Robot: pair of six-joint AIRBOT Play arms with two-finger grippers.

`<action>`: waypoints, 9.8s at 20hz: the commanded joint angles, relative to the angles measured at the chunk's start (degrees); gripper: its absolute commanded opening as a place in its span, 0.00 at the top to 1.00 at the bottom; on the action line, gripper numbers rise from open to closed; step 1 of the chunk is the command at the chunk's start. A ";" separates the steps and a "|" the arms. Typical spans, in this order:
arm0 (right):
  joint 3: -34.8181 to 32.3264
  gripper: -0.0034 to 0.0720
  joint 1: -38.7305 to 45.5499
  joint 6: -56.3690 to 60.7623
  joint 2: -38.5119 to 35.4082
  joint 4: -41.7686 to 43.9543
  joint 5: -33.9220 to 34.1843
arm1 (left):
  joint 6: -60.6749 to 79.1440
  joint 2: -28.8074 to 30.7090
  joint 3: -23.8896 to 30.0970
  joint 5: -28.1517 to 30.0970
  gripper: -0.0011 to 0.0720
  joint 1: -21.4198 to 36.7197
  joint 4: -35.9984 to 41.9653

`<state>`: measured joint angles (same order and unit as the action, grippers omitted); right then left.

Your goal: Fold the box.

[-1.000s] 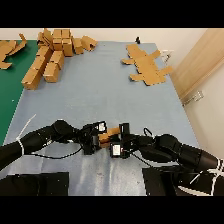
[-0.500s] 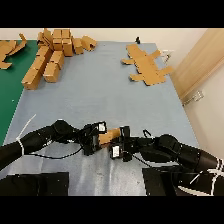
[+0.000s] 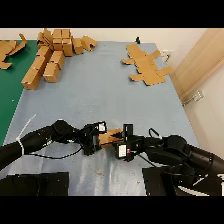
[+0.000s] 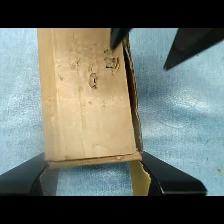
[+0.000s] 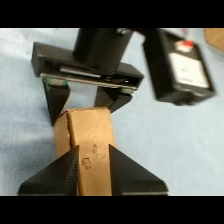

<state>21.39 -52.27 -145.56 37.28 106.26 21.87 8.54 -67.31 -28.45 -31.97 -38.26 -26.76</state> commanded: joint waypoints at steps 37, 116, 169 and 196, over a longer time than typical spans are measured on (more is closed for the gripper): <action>-16.76 0.95 1.09 94.97 -2.97 9.46 -22.51 | -0.02 0.04 -0.07 0.04 0.15 0.02 0.00; -14.80 0.95 11.26 102.27 -15.45 -0.83 -7.61 | -7.69 3.69 -0.55 6.99 0.36 -2.75 -0.04; -14.80 0.95 11.26 105.68 -15.45 -0.81 -13.44 | -60.63 -19.80 -44.72 -15.43 0.01 54.03 -39.32; 36.11 0.95 25.51 70.42 29.38 -8.28 26.62 | -82.09 1.22 -32.54 -26.14 0.97 14.29 -38.82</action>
<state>53.21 -27.14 -69.04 61.43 96.82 46.26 -70.06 -66.32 -63.02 -59.96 -20.51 -65.28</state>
